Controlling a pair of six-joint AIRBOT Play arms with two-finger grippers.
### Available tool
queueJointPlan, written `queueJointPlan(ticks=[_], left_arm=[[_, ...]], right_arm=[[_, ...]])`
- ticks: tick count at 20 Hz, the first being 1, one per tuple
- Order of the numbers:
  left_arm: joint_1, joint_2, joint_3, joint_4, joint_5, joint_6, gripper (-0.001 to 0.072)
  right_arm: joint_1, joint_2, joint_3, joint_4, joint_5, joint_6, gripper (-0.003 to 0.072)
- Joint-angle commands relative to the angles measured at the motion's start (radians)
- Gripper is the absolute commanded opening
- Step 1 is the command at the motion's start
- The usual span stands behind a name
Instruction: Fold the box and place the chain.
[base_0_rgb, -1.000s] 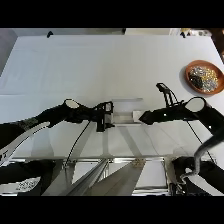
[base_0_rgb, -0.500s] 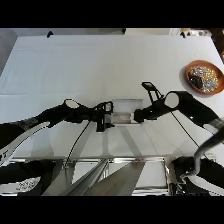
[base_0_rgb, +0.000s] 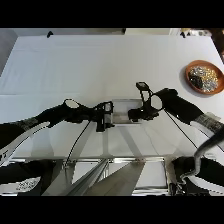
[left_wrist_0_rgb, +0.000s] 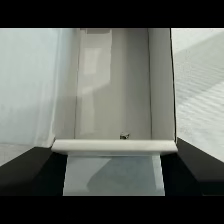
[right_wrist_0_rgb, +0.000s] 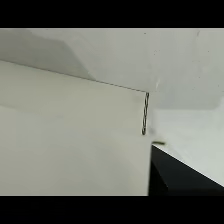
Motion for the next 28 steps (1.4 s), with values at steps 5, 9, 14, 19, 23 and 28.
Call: queueJointPlan(ticks=[5, 9, 14, 19, 23, 28], left_arm=[[0.0, 0.0, 0.0, 0.0, 0.0, 0.0, 0.0209], [0.0, 0.0, 0.0, 0.0, 0.0, 0.0, 0.0209], [0.0, 0.0, 0.0, 0.0, 0.0, 0.0, 0.0209], [0.0, 0.0, 0.0, 0.0, 0.0, 0.0, 0.0209], [0.0, 0.0, 0.0, 0.0, 0.0, 0.0, 0.0209], [0.0, 0.0, 0.0, 0.0, 0.0, 0.0, 0.0209]], right_arm=[[0.016, -0.025, 0.005, -0.097, 0.016, 0.154, 0.0377], [0.073, -0.076, 0.005, -0.108, 0.005, 0.179, 0.0377], [0.084, -0.091, 0.005, -0.119, 0.005, 0.202, 0.0254], [0.084, -0.089, 0.008, -0.13, 0.009, 0.192, 0.0073], [0.083, -0.081, 0.01, -0.133, 0.01, 0.165, 0.0021], [0.083, -0.034, 0.01, -0.133, -0.015, 0.134, 0.0321]])
